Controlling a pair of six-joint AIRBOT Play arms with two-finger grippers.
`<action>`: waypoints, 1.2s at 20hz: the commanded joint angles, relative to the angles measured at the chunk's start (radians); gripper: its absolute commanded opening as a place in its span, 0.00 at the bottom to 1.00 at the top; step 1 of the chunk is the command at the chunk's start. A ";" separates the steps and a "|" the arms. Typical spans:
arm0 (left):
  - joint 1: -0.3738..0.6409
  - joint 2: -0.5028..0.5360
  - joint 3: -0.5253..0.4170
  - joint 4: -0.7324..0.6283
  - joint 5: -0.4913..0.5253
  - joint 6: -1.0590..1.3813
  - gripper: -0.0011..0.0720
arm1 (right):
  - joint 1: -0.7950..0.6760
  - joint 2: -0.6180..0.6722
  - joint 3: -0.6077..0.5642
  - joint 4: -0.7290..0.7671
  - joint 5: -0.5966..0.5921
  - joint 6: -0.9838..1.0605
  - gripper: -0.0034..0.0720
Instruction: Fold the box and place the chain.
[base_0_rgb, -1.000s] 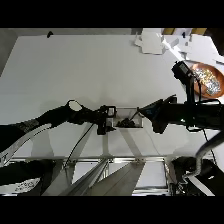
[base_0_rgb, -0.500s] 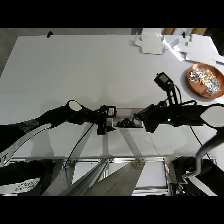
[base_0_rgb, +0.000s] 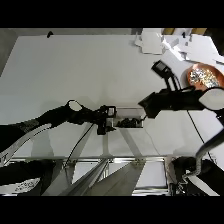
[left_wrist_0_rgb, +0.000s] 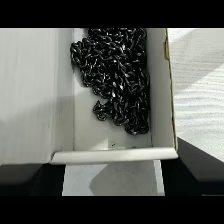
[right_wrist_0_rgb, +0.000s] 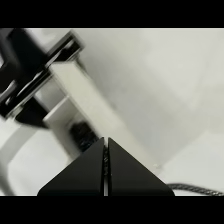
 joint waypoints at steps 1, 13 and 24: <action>0.000 0.001 0.000 0.000 0.000 0.000 0.16 | -0.122 -0.026 0.084 -0.058 -0.027 0.032 0.06; 0.000 0.001 0.000 0.000 0.000 0.000 0.16 | -0.143 -0.435 0.082 -0.483 0.056 0.357 0.46; 0.000 0.001 0.000 0.000 0.000 0.000 0.16 | -0.143 -0.529 0.074 -0.484 0.030 0.357 0.39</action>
